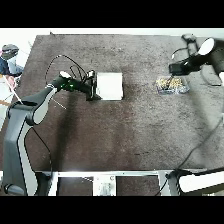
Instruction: Fold the box and place the chain.
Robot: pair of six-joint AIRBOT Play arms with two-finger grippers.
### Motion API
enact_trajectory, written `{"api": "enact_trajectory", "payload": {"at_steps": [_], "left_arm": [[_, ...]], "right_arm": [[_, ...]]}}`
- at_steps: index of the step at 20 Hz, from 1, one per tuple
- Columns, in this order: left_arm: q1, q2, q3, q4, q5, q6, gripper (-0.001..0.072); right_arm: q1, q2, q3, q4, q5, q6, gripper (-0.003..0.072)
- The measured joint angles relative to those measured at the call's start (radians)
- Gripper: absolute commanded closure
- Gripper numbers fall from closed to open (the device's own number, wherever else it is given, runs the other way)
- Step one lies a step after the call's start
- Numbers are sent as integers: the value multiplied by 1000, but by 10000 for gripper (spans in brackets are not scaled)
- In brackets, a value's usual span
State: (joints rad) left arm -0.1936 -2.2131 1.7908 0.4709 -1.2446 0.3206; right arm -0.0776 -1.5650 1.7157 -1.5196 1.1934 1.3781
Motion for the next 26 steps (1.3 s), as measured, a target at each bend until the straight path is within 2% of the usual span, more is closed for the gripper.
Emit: {"api": "enact_trajectory", "payload": {"at_steps": [2, 7, 12, 18, 26], "left_arm": [[0, 0, 0, 0, 0, 0, 470], [0, 0, 0, 0, 0, 0, 470], [0, 0, 0, 0, 0, 0, 470], [0, 0, 0, 0, 0, 0, 470], [0, 0, 0, 0, 0, 0, 470]], "right_arm": [[19, 110, 0, 1, -47, -19, 677], [144, 335, 1, 5, -252, -63, 678], [333, 409, 1, 4, -396, -75, 678], [524, 332, -1, 13, -443, -77, 678], [657, 84, -2, 109, -425, -77, 678]]}}
